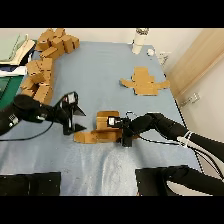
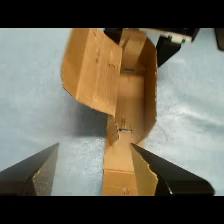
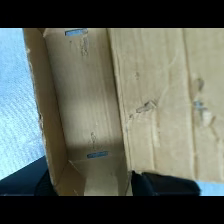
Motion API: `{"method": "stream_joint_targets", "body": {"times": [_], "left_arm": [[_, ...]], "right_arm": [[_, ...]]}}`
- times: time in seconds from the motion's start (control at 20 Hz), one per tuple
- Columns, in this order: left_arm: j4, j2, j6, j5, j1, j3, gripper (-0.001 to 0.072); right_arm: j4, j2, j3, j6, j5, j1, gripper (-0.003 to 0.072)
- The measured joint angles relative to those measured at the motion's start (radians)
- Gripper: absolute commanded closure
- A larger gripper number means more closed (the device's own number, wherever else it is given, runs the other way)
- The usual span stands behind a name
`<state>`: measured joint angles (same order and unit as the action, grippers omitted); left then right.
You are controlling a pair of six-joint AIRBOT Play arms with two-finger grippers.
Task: Fold the box.
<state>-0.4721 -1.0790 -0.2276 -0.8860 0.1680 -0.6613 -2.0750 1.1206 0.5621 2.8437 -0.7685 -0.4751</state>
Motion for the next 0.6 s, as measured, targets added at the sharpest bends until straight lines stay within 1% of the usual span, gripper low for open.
{"method": "stream_joint_targets", "body": {"times": [0.15, 0.4, 0.45, 0.5, 0.55, 0.6], "left_arm": [[0.028, -0.015, -0.099, 0.08, 0.05, 0.084, 0.0004], [0.048, -0.074, -0.164, 0.156, 0.148, 0.127, 0.0006], [0.055, -0.081, -0.169, 0.163, 0.159, 0.129, 0.0044], [0.064, -0.087, -0.172, 0.17, 0.171, 0.132, 0.0145], [0.075, -0.092, -0.174, 0.179, 0.177, 0.132, 0.0194], [0.086, -0.095, -0.177, 0.183, 0.182, 0.134, 0.0194]], "right_arm": [[0.0, 0.0, 0.0, 0.0, 0.0, 0.0, 0.0171], [0.0, 0.0, 0.0, 0.0, 0.0, 0.0, 0.0171], [0.0, 0.0, 0.0, 0.0, 0.0, 0.0, 0.0171], [0.0, 0.0, 0.0, 0.0, 0.0, 0.0, 0.0171], [0.0, 0.0, 0.0, 0.0, 0.0, 0.0, 0.0171], [0.0, 0.0, 0.0, 0.0, 0.0, 0.0, 0.0171]]}}
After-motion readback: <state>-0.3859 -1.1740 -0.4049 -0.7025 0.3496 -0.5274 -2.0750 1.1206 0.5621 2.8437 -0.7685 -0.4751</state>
